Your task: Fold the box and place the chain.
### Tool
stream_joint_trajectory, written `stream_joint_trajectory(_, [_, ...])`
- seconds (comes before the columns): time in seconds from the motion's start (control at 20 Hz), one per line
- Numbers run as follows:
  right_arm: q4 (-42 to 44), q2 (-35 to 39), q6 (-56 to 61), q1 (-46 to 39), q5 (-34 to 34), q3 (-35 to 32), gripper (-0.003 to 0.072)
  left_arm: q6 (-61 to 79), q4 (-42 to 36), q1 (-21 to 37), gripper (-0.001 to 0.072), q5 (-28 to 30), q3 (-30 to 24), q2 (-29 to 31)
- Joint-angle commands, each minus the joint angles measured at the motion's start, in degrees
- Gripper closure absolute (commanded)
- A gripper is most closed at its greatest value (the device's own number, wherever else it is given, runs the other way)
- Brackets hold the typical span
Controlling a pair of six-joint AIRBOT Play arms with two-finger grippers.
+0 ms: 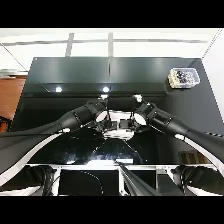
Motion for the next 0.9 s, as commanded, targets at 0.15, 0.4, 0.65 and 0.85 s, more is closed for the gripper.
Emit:
stream_joint_trajectory(0.15, [0.2,-0.98,0.52,0.13,1.38,0.28,0.0499,0.0,-0.02,0.04,0.0678,-0.09,0.0,0.02])
stream_joint_trajectory(0.4, [-0.09,-1.57,0.35,0.13,1.44,0.26,0.0499,0.0,-0.02,0.04,0.0678,-0.09,0.0,0.02])
stream_joint_trajectory(0.65, [-0.07,-1.84,0.35,0.13,1.44,0.26,0.0499,0.0,-0.02,0.04,0.0678,-0.07,0.0,0.02])
stream_joint_trajectory(0.85, [-0.07,-1.84,0.31,0.13,0.96,0.26,0.0638,0.0,-0.02,0.04,0.0678,-0.07,0.0,0.02])
